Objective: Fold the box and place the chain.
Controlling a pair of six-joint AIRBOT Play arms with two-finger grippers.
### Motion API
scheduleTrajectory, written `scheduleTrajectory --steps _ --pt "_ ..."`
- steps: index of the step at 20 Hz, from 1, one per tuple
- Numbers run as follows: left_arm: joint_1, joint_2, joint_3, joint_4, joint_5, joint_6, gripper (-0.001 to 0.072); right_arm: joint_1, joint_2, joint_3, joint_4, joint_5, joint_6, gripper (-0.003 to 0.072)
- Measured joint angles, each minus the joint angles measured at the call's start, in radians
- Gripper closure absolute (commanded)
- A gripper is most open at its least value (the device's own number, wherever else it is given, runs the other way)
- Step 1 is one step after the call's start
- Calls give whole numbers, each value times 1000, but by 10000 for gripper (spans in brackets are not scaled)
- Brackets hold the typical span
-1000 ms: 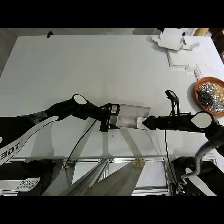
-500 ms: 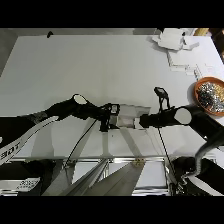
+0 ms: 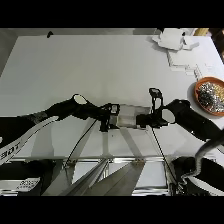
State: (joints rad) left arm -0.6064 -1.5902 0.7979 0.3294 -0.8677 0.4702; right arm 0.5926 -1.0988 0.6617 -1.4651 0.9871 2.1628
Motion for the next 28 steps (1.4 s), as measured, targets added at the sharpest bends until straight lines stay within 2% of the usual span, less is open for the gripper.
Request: scheduleTrajectory --steps 6,9,10,12,14,15,19,20,21,28 --pt "0 0 0 0 0 0 437 49 -65 28 -47 -1 103 349" --pt "0 0 0 0 0 0 437 73 -92 31 -58 0 127 404" --pt "0 0 0 0 0 0 437 78 -97 31 -59 0 131 473" --pt "0 0 0 0 0 0 437 84 -103 32 -64 5 139 497" --pt "0 0 0 0 -1 0 437 87 -106 32 -66 10 143 633" --pt "0 0 0 1 -1 -1 437 87 -107 32 -69 14 146 665" --pt "1 1 0 1 -2 -2 437 90 -109 32 -66 11 148 662" --pt "1 1 0 1 -2 -2 437 90 -109 32 -65 10 146 618" --pt "1 1 0 1 -2 -1 437 90 -109 32 -65 5 141 492" --pt "0 1 0 0 -1 -1 437 91 -111 32 -83 -15 138 486"
